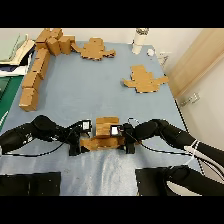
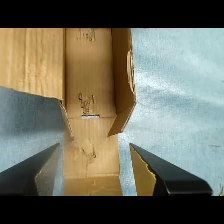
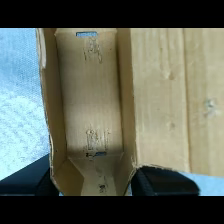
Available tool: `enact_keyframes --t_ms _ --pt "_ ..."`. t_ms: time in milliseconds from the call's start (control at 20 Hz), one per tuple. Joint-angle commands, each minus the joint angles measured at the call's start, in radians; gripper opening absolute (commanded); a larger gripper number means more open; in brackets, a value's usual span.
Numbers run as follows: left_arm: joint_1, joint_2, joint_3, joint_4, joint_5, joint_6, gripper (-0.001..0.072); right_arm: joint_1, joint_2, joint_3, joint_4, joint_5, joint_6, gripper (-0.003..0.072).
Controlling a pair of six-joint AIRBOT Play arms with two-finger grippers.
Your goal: Fold the box.
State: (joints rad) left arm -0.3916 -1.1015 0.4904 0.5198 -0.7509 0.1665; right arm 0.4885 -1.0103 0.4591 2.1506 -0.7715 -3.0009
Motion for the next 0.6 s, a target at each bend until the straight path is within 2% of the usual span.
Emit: enact_keyframes --t_ms 0,150,200,250,300,450,500,550 --pt "-0.003 0.006 -0.010 -0.039 0.019 0.002 0.0675 0.000 0.001 0.001 0.000 0.000 0.000 0.0562" --pt "-0.044 0.006 -0.010 -0.076 0.066 0.002 0.0664 0.000 0.001 0.001 0.000 0.000 0.000 0.0562" --pt "-0.060 0.005 -0.010 -0.076 0.076 0.002 0.0579 0.000 0.001 0.001 0.000 0.000 0.000 0.0563" --pt "-0.072 0.004 -0.010 -0.075 0.079 0.002 0.0434 0.000 0.001 0.001 0.000 0.000 0.000 0.0562" --pt "-0.079 0.004 -0.010 -0.076 0.085 0.002 0.0371 0.000 0.001 0.001 0.000 0.000 0.000 0.0562" --pt "-0.082 0.004 -0.010 -0.076 0.156 0.002 0.0365 0.000 0.001 0.001 0.000 0.000 0.000 0.0562" --pt "-0.083 0.004 -0.010 -0.076 0.161 0.002 0.0324 0.000 0.001 0.001 0.000 0.000 0.000 0.0562" --pt "-0.083 0.004 -0.010 -0.076 0.153 0.002 0.0157 0.000 0.001 0.001 0.000 0.000 0.000 0.0563"
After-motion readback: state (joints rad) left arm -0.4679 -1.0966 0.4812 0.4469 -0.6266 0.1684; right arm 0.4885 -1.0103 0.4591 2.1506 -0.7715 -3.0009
